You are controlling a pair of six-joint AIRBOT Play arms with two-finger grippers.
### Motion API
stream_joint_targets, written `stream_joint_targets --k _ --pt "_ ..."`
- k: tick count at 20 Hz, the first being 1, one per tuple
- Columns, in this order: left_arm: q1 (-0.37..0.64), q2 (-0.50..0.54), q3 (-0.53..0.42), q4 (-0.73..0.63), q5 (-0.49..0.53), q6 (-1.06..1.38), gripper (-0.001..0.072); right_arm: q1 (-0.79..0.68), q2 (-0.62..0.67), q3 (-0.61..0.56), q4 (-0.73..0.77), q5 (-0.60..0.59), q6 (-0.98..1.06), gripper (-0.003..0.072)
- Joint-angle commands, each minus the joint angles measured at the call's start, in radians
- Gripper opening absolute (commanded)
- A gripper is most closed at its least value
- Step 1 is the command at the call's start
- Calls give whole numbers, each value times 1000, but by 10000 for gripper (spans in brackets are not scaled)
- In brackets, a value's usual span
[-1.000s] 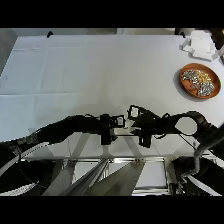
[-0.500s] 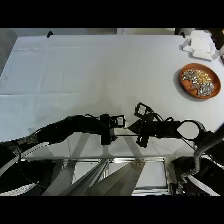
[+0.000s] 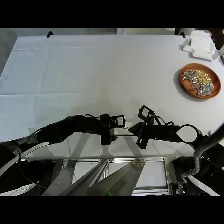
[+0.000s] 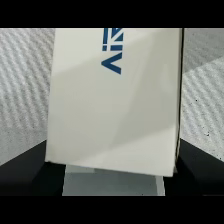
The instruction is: Fold the box and place the chain.
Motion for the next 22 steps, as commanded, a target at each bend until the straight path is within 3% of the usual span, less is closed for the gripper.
stream_joint_targets --k 1,13,18,22 --pt "0 0 0 0 0 0 314 0 -1 -39 -6 5 -7 12" --pt "0 1 0 0 0 0 314 0 14 -111 31 -68 34 13" --pt "0 1 0 0 0 0 314 0 108 -72 234 -160 -131 13" --pt "0 1 0 0 0 0 314 0 200 -28 234 -132 -126 12"
